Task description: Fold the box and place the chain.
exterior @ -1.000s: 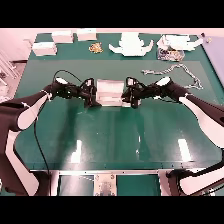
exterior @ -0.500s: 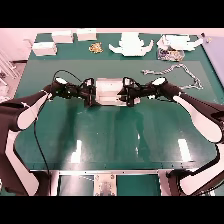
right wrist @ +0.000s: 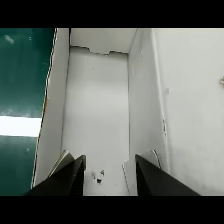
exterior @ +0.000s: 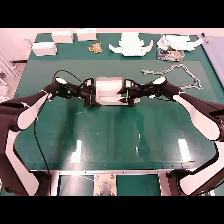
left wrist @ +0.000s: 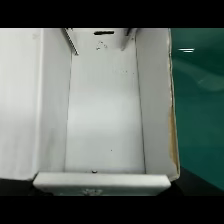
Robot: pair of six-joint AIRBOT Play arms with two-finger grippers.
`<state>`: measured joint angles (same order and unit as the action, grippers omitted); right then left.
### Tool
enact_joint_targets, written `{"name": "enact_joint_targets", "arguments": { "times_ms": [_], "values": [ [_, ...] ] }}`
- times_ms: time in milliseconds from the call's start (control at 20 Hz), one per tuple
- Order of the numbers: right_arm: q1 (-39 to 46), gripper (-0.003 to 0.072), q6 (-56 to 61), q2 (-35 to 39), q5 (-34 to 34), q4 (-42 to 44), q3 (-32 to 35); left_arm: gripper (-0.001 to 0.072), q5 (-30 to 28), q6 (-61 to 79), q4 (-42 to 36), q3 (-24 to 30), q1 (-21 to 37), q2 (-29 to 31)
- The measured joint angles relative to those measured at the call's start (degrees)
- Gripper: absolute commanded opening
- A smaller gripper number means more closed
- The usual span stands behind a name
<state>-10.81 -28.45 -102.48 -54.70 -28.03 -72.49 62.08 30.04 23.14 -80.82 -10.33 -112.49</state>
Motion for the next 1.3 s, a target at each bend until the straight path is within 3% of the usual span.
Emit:
{"name": "enact_joint_targets", "arguments": {
  "times_ms": [50, 100, 150, 450, 550, 850, 1100, 1300],
  "values": [
    [0.24, 0.0216, 0.09, -0.02, 0.0, -0.02, 0.0, 0.0623, 0.04, 0.0, 0.04, 0.0, -0.02, 0.0],
    [0.5, 0.0211, 0.81, 0.0, 0.0, -0.02, 0.0, 0.0623, 0.11, 0.02, 0.07, 0.02, -0.02, 0.0],
    [0.87, 0.0126, 1.64, 0.11, 0.02, -0.09, 0.0, 0.0623, 0.09, 0.02, 0.04, 0.02, -0.04, 0.0],
    [2.4, 0.0104, 5.95, 2.75, -0.9, -0.09, 0.0, 0.0623, 0.04, 0.0, 0.02, 0.02, -0.04, 0.0],
    [2.93, 0.0003, 8.2, 4.26, -1.01, -0.04, 0.0, 0.0623, 0.09, 0.04, 0.02, 0.02, -0.04, 0.0],
    [5.95, 0.0001, 23.23, 10.67, -2.05, -2.23, 0.0, 0.0623, 0.07, 0.02, 0.0, 0.02, -0.04, 0.0],
    [9.66, 0.0001, 51.54, 14.58, -2.73, -13.25, 0.0, 0.0623, 0.04, 0.02, -0.02, 0.02, -0.04, 0.0],
    [12.26, 0.0, 67.01, 15.43, -5.14, -20.48, 0.9, 0.0623, 0.0, 0.02, -0.04, 0.02, -0.04, 0.0]
  ]
}}
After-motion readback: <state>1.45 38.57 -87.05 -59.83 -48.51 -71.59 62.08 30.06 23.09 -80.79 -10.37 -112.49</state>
